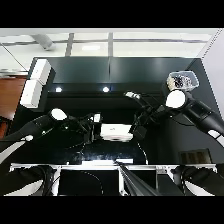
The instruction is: Fold the box and place the chain.
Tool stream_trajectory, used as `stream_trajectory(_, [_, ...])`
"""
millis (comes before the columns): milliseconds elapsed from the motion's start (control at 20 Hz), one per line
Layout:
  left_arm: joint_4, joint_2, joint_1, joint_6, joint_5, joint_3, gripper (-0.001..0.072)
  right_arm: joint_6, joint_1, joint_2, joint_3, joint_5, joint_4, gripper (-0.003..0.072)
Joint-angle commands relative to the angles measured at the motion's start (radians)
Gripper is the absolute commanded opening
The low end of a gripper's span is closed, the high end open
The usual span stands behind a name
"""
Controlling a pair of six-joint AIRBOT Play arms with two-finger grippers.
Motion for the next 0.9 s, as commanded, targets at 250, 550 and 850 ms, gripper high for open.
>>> stream_trajectory(250, [0.0,0.0,0.0,0.0,0.0,0.001,0.0402,0.01,0.017,-0.087,-0.163,-0.248,0.455,0.0038])
stream_trajectory(550, [0.0,0.0,0.0,0.0,0.0,0.001,0.0402,0.015,0.024,-0.167,-0.163,-0.261,0.402,0.0039])
stream_trajectory(850, [0.0,0.0,0.0,0.0,0.0,0.001,0.0403,0.022,0.024,-0.188,-0.163,-0.275,0.375,0.0038])
